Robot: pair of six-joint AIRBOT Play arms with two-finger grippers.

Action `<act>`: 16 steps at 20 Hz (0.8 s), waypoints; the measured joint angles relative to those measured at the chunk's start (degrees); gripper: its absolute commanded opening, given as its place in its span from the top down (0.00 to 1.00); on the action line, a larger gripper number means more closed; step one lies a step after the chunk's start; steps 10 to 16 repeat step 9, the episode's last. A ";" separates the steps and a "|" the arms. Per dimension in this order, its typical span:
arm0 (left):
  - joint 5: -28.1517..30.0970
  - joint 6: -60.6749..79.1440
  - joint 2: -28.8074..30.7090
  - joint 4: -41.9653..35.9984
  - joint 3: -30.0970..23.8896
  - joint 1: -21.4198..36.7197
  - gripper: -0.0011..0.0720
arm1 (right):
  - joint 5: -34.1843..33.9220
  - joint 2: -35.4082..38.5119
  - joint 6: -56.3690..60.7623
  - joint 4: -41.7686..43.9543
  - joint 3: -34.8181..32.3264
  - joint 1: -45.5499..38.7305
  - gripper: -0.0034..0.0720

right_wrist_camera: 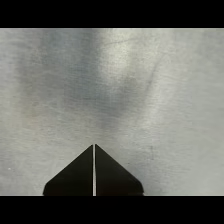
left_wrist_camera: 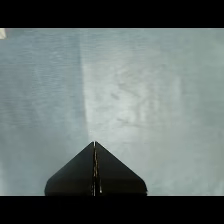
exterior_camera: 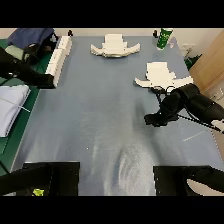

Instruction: Fold the box.

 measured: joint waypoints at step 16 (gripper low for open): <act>12.35 -7.56 7.67 0.13 -16.00 -22.91 0.97 | 0.00 -0.02 0.00 -0.04 0.00 0.00 0.92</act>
